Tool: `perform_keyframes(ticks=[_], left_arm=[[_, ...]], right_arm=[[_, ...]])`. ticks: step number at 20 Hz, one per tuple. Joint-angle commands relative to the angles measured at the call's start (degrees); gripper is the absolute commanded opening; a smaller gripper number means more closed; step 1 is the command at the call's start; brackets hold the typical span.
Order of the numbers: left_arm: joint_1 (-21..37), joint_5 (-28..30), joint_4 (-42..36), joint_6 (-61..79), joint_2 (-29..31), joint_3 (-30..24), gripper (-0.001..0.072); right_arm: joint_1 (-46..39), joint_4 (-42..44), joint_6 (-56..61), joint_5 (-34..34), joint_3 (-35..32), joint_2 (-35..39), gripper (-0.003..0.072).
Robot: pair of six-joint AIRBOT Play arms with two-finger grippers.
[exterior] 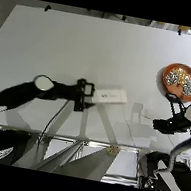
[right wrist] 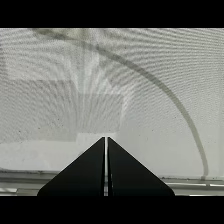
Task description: Fold the box and place the chain.
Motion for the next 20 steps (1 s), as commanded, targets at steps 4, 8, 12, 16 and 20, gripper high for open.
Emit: perform_keyframes(ticks=[4, 8, 12, 16, 20], left_arm=[[18.25, -2.27, 26.91, -36.15, 15.43, 0.07, 0.0207], [29.55, -7.72, 37.0, -49.51, 17.33, -0.13, 0.0207], [36.57, -8.09, 44.13, -56.74, 16.02, -0.48, 0.0207], [41.83, -10.1, 48.46, -62.38, 12.66, -0.59, 0.0207], [44.15, -14.21, 48.63, -66.79, 7.74, -0.61, 0.0207]], right_arm=[[-0.04, 0.02, 0.02, 0.0, -0.02, 0.04, 0.0018], [-0.02, 0.02, 0.02, 0.0, -0.02, 0.04, 0.0018], [-0.02, 0.02, 0.02, 0.0, -0.02, 0.04, 0.0018], [-0.04, 0.02, 0.02, 0.0, -0.02, 0.04, 0.0018], [-0.02, 0.02, 0.02, 0.0, -0.02, 0.04, 0.0018]])
